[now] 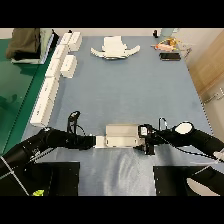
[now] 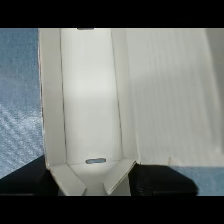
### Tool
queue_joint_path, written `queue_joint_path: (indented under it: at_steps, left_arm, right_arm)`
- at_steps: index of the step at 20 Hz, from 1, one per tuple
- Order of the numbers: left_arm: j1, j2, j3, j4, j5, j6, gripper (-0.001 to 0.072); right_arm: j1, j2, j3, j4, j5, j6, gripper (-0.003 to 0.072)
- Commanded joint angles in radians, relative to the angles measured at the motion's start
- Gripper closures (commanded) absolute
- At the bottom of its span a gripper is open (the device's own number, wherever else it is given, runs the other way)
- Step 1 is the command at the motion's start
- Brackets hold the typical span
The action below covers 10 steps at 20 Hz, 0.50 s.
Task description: Fold the box.
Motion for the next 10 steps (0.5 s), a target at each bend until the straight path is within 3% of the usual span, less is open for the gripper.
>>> queue_joint_path:
  at_steps: [1,10]
  left_arm:
    - [0.001,-0.039,0.005,-0.246,0.028,0.245,0.0694]
    - [0.003,-0.039,0.047,-0.236,0.027,0.261,0.0693]
  right_arm:
    - [0.000,0.001,0.001,0.000,0.000,0.000,0.0178]
    - [0.000,0.001,0.001,0.000,0.000,0.000,0.0178]
